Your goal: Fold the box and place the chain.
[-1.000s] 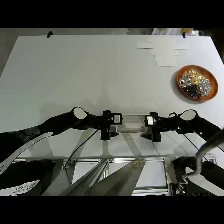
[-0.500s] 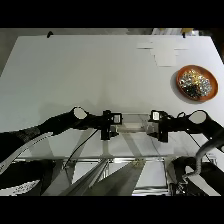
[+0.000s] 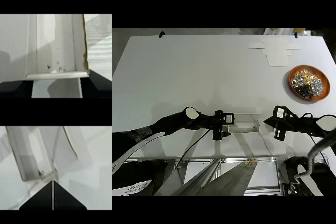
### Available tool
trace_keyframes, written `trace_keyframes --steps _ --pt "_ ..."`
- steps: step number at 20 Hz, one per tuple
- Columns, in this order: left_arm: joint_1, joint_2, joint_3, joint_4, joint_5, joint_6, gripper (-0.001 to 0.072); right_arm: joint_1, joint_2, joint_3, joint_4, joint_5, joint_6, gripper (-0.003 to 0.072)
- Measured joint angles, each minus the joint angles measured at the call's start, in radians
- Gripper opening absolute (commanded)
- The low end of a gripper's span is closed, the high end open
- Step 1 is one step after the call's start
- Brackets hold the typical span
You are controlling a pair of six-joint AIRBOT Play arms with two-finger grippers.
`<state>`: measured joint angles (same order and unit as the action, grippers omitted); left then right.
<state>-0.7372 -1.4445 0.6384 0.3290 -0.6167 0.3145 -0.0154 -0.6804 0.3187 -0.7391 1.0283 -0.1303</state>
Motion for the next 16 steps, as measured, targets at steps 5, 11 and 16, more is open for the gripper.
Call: trace_keyframes --steps 5,11,16 --pt "0.0 0.0 0.0 0.0 0.0 0.0 0.021 0.114 -0.01 0.0 0.161 -0.09 -0.04 0.0011" --pt "0.0 0.0 0.0 0.0 -0.001 0.0 0.021 0.163 -0.216 0.0 0.439 -0.335 -0.032 0.0013" --pt "0.0 0.0 0.0 0.0 -0.001 0.0 0.021 0.17 -0.308 0.0 0.496 -0.397 0.004 0.0013"
